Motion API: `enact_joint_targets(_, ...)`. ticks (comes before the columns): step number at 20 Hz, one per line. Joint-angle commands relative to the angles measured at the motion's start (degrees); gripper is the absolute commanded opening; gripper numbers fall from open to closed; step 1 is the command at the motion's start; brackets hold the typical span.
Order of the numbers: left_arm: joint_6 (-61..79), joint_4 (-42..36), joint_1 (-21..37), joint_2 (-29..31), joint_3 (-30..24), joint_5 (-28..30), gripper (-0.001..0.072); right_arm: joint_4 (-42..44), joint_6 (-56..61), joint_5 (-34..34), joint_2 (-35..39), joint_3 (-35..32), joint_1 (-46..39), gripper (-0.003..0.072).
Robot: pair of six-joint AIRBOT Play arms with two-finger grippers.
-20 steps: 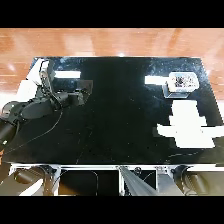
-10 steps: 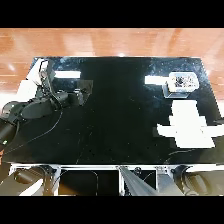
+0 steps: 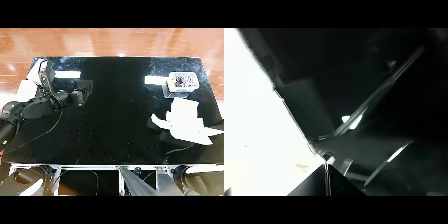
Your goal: Fold the box and place the chain.
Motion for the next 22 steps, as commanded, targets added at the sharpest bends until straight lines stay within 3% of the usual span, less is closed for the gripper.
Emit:
enact_joint_targets(1, -0.07, 0.02, -0.04, -0.04, 0.00, -0.09, 0.0619, 3.48, -0.92, 0.13, 3.21, -0.28, 0.59, 0.0042)
enact_joint_targets(5, -0.07, 0.02, -0.04, -0.04, 0.00, -1.16, 0.0619, 12.70, -1.79, -1.60, 11.41, -6.97, 3.98, 0.0042)
enact_joint_targets(10, -0.04, 0.02, -0.07, -0.07, 0.00, -2.05, 0.0618, 15.39, -0.61, -4.26, 20.74, -18.60, 15.87, 0.0042)
enact_joint_targets(15, 0.39, 4.59, 0.55, -2.36, 0.00, -2.82, 0.0618, 20.31, 4.20, -13.92, 25.14, -21.70, 36.92, 0.0043)
enact_joint_targets(22, 0.35, 2.45, 0.96, -11.50, 0.00, -0.74, 0.0605, 23.58, 6.40, -31.58, 28.30, -21.68, 69.61, 0.0043)
